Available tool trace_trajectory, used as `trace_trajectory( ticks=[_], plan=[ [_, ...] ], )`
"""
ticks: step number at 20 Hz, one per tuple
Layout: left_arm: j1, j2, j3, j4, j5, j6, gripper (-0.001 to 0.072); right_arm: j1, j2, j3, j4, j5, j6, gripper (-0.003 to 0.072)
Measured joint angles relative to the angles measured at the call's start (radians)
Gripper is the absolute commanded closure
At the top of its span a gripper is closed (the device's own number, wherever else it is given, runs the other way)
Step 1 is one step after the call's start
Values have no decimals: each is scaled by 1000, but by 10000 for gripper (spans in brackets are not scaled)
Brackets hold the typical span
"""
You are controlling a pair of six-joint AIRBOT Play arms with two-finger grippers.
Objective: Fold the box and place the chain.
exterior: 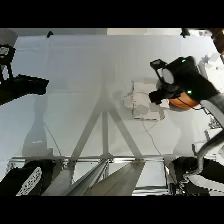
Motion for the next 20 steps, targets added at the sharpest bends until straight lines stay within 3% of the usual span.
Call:
trace_trajectory(
  ticks=[10, 15, 17, 19, 20],
  plan=[
    [0, 0, 0, 0, 0, 0, 312, 15, -140, 0, -114, 10, 92, 171],
    [0, 0, 0, 0, 0, 0, 312, 15, -173, 0, -183, 25, 102, 397],
    [0, 0, 0, 0, 0, 0, 312, 15, -177, 0, -201, 31, 103, 405],
    [0, 0, 0, 0, 0, 0, 312, 15, -180, 0, -217, 37, 104, 602],
    [0, 0, 0, 0, 0, 0, 312, 15, -180, 0, -224, 39, 105, 657]
  ],
)
